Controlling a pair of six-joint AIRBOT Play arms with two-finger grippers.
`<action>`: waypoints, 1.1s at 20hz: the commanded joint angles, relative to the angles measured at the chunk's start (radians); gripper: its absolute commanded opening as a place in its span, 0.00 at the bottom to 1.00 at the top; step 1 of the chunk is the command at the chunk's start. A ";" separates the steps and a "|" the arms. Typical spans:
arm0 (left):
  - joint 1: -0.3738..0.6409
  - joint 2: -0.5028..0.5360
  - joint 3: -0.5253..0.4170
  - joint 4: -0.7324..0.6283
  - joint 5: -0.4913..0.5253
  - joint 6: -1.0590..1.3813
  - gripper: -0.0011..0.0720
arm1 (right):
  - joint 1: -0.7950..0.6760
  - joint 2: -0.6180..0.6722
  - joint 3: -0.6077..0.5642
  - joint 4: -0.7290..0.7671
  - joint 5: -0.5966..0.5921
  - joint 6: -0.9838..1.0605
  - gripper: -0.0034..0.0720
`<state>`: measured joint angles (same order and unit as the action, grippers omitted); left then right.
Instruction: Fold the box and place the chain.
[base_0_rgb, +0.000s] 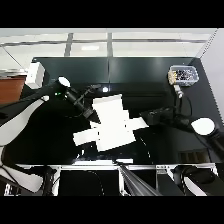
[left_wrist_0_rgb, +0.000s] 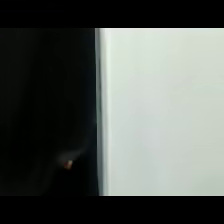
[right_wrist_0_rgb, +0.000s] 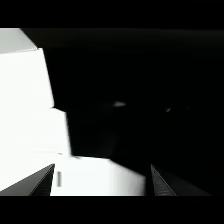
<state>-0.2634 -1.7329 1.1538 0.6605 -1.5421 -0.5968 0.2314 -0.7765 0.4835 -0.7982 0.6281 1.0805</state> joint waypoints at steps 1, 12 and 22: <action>-0.032 0.170 -0.123 -0.044 0.150 0.102 0.04 | -0.030 0.001 0.163 -0.344 0.151 -0.116 0.96; -0.207 0.320 -0.301 0.068 0.623 0.721 0.05 | -0.026 -0.019 0.110 -0.309 0.172 -0.205 0.96; -0.207 0.240 -0.273 0.061 0.659 0.694 0.05 | 0.156 -0.024 -0.011 -0.309 0.150 -0.466 0.96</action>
<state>-0.4698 -1.4834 0.8730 0.7185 -0.9009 0.0998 0.3199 -0.7998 0.5121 -1.1198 0.7994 0.7174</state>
